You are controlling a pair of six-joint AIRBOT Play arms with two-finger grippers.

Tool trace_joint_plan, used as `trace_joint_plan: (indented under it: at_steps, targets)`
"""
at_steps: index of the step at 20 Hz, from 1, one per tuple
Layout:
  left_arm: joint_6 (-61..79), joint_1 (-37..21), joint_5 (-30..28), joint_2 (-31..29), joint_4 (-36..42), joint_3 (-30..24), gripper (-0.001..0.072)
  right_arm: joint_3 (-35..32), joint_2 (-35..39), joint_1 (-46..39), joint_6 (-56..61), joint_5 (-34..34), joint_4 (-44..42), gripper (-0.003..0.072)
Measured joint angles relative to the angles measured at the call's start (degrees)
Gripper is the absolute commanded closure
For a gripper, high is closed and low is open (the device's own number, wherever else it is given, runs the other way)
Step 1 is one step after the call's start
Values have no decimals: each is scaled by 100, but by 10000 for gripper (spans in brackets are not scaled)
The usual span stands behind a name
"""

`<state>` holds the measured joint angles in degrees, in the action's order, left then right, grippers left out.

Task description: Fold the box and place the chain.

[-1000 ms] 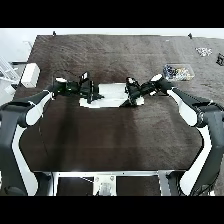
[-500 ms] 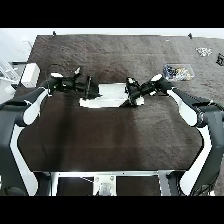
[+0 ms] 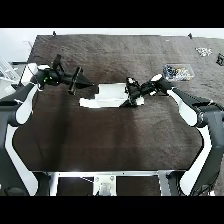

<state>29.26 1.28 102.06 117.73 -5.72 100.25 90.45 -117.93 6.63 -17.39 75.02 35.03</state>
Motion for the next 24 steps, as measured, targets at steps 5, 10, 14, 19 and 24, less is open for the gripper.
trace_joint_plan:
  at_steps: [5,10,14,19,24]
  targets:
    - [-46,42,101,-837,-492,31,694,0,0,0,2,-2,0,141]
    - [-63,479,-977,-1698,-1303,-704,694,0,0,0,2,0,0,140]
    - [87,846,-2350,-2039,-1506,-1703,693,0,0,0,2,-2,0,141]
    - [380,1246,-4000,-2124,-1331,-2645,692,0,0,0,2,-2,0,141]
    - [409,1329,-4999,-1880,-879,-2736,690,0,0,0,2,-2,0,141]
